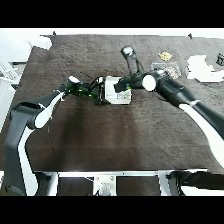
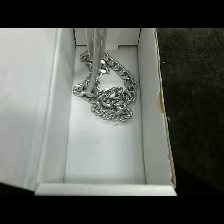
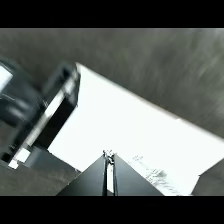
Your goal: Fold the box and place the chain.
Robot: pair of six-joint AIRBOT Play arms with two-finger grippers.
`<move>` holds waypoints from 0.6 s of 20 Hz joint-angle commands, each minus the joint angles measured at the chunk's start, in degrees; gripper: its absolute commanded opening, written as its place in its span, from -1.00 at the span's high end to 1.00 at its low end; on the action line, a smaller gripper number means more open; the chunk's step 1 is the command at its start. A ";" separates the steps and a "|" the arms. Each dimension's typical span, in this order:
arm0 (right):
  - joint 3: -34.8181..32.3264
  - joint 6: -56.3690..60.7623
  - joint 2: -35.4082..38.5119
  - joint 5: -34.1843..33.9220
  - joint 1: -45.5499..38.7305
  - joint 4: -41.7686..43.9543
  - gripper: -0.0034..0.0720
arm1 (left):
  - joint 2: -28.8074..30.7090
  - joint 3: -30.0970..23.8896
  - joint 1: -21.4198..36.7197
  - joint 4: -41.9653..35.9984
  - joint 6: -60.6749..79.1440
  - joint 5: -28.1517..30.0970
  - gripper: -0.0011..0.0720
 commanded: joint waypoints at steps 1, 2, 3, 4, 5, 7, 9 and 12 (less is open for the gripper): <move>-1.27 0.11 -7.21 -2.03 0.07 3.45 0.89 | 0.02 0.02 0.04 0.00 0.02 0.02 0.01; -1.27 0.11 -8.00 -1.77 0.09 4.63 0.86 | 0.02 0.02 0.04 0.00 0.00 0.00 0.01; -1.25 0.11 -8.07 -1.44 0.07 5.03 0.49 | 0.02 0.02 0.04 0.00 0.00 0.00 0.01; -1.18 0.09 -7.80 -1.44 0.04 5.01 0.01 | 0.02 0.02 0.04 0.00 0.00 0.00 0.01; -1.14 -0.44 -7.06 -1.42 -0.20 4.87 -0.28 | 0.02 0.02 0.04 0.00 0.00 0.00 0.01; -1.14 -0.94 -4.79 -0.96 -0.90 3.63 -0.26 | 0.02 0.02 0.04 0.00 0.00 -0.02 0.01; -1.16 -0.90 -1.55 0.35 -2.73 0.20 -0.26 | 0.02 0.02 0.04 0.00 0.00 -0.02 0.01; -1.20 -0.68 2.38 2.80 -8.90 -2.56 -0.26 | 0.02 0.02 0.04 0.00 0.00 -0.04 0.01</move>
